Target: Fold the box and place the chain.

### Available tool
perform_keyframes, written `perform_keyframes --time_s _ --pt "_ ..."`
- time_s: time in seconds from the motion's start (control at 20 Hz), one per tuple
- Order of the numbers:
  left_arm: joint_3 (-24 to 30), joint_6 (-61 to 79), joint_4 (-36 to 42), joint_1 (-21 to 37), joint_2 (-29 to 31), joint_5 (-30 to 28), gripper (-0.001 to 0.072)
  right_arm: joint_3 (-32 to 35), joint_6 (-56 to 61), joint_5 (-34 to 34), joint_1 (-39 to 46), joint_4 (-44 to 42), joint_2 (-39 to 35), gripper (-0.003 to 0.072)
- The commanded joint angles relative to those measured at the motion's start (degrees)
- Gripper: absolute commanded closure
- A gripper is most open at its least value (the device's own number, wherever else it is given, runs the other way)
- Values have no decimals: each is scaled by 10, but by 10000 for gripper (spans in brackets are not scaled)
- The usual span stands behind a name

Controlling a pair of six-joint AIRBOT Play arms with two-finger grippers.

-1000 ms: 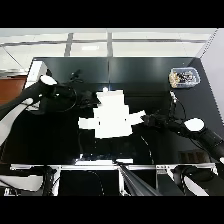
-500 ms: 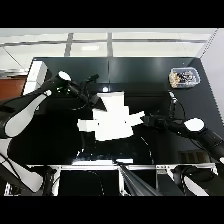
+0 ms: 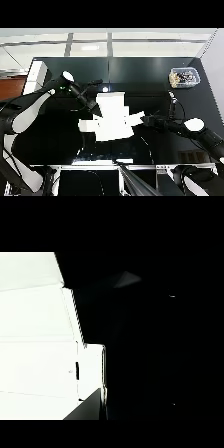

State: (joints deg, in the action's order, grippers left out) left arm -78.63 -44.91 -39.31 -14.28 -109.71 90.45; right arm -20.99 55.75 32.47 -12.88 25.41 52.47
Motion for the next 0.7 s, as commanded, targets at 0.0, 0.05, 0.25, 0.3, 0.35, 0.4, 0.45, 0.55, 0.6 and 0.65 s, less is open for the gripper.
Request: perform_keyframes --time_s 0.0,0.05,0.25,0.3,0.35,0.4,0.45,0.55,0.6,0.65 --pt "-2 15 -3 0 -3 -9 686 0 0 1 0 0 0 673" --pt "-2 15 -2 0 -3 -10 686 0 0 1 0 2 0 609" --pt "-10 8 -3 -2 7 -15 690 -44 0 96 23 78 -1 18" --pt "-9 8 -5 -3 19 -16 691 -73 0 153 41 121 -1 19" --pt "-2 8 -5 -8 35 -22 692 -108 0 217 62 166 -2 19" --pt "17 15 -5 -16 61 -40 691 -140 0 272 82 202 -2 19" --pt "46 34 -4 -25 91 -64 692 -172 0 321 100 236 -3 19" --pt "144 108 24 -46 172 -156 691 -215 -1 374 126 290 -5 19" --pt "206 178 64 -57 221 -214 690 -226 -10 380 134 309 -5 19" --pt "259 252 102 -66 263 -265 688 -227 -30 374 137 318 -5 19"
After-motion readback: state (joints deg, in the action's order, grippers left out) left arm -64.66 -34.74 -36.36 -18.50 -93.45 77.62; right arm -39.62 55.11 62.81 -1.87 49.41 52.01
